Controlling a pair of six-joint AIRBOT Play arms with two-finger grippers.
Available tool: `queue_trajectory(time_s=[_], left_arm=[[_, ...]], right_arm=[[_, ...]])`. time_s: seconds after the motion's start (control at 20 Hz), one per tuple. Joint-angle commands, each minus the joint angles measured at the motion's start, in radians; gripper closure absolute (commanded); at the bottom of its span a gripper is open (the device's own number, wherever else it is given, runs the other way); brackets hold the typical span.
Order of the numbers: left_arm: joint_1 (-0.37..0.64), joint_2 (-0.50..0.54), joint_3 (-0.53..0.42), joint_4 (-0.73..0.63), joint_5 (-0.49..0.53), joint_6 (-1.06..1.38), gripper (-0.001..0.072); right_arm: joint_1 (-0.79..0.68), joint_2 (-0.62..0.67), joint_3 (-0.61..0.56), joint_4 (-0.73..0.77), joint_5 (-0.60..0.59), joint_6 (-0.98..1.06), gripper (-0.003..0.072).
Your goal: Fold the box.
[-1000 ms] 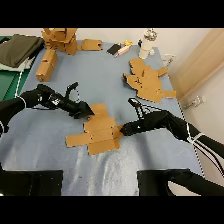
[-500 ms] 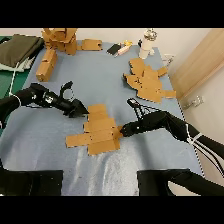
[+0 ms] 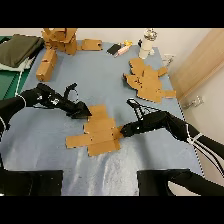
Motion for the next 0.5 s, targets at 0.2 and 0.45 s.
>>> queue_trajectory(time_s=[0.2, 0.45], left_arm=[[-0.022, -0.004, 0.001, 0.104, 0.052, -0.081, 0.0218], [-0.055, -0.005, 0.001, 0.049, 0.047, -0.043, 0.0220]], right_arm=[[0.001, 0.001, -0.001, 0.007, -0.014, -0.001, 0.0686], [0.001, 0.001, -0.002, 0.042, 0.006, -0.019, 0.0686]])
